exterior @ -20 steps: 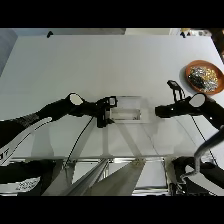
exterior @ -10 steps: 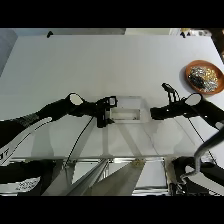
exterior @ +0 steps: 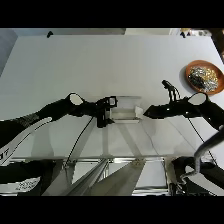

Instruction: Fold the box and place the chain.

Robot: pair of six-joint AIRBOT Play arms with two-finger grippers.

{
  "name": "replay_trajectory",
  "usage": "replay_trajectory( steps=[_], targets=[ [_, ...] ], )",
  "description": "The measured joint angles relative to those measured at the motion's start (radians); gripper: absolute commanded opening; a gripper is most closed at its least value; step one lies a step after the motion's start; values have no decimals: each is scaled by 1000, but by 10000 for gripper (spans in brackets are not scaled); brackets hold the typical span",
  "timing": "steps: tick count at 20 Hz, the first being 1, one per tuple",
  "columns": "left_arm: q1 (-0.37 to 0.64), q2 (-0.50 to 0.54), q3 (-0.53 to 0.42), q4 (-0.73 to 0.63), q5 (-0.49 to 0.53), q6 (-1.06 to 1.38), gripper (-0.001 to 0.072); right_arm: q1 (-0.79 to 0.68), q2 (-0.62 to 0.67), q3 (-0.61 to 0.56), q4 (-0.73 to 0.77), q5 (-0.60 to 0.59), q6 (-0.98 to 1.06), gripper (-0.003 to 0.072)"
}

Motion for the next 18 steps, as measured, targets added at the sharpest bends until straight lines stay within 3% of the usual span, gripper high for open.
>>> replay_trajectory(
  steps=[8,10,13,18],
  targets=[
    [0,0,0,0,0,0,393,14,49,0,24,35,-3,303],
    [0,0,0,0,0,0,393,47,54,0,14,17,8,427],
    [0,0,0,0,0,0,393,109,52,0,-21,-43,64,464],
    [0,0,0,0,0,0,393,218,39,22,-106,-136,195,464]
  ],
)
